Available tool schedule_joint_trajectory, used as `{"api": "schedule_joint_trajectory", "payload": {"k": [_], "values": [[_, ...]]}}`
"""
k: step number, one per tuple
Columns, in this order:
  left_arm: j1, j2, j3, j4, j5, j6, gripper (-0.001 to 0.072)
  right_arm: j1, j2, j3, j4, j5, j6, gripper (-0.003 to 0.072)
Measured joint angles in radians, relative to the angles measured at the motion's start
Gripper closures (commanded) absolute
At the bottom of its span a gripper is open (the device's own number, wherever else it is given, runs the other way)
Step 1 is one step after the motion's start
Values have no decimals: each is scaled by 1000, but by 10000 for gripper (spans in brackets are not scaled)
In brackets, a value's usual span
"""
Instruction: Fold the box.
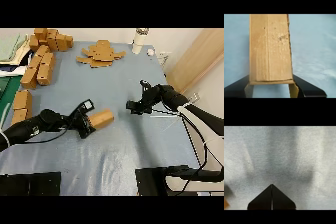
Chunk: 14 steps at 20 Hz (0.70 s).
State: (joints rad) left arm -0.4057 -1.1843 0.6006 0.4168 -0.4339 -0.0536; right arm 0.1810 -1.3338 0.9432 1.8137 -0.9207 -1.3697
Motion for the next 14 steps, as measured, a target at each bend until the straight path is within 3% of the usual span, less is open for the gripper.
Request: {"api": "schedule_joint_trajectory", "payload": {"k": [9, 14], "values": [[427, 36, 2, 56, 102, -206, 195, 0, 0, 0, 0, 0, 0, 683], [595, 38, 2, 59, 140, -229, 195, 0, 0, 0, 0, 0, 0, 683]]}}
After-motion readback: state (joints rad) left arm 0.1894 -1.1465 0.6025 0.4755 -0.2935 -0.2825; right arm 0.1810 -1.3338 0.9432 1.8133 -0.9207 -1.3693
